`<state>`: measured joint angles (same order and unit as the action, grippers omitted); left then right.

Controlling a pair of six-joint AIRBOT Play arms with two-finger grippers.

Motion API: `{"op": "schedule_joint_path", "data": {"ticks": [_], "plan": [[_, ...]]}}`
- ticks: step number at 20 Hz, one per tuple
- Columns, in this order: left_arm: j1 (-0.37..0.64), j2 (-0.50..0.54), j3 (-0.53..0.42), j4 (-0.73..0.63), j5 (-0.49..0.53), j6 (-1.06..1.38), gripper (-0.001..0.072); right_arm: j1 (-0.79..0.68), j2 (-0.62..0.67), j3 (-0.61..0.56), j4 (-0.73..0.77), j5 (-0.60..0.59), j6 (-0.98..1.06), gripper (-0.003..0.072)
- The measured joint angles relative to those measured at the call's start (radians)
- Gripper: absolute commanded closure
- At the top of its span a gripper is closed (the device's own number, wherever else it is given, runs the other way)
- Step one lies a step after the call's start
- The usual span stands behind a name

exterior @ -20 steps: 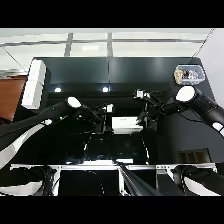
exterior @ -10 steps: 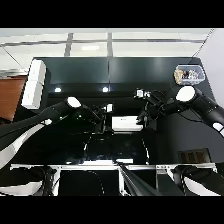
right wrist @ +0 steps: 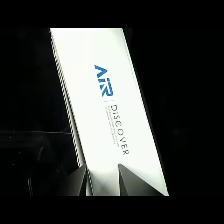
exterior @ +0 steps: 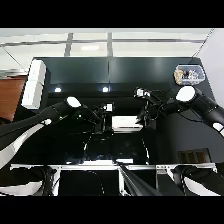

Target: Fold the box and place the chain.

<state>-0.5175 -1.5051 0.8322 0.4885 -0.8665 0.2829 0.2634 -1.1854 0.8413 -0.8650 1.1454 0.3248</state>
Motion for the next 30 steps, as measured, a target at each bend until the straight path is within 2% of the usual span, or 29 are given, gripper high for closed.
{"op": "schedule_joint_path", "data": {"ticks": [30], "plan": [[0.0, 0.0, 0.0, 0.0, 0.0, 0.0, 0.0376, 0.013, 0.01, 0.0, -0.006, -0.027, 0.017, 0.0495]]}}
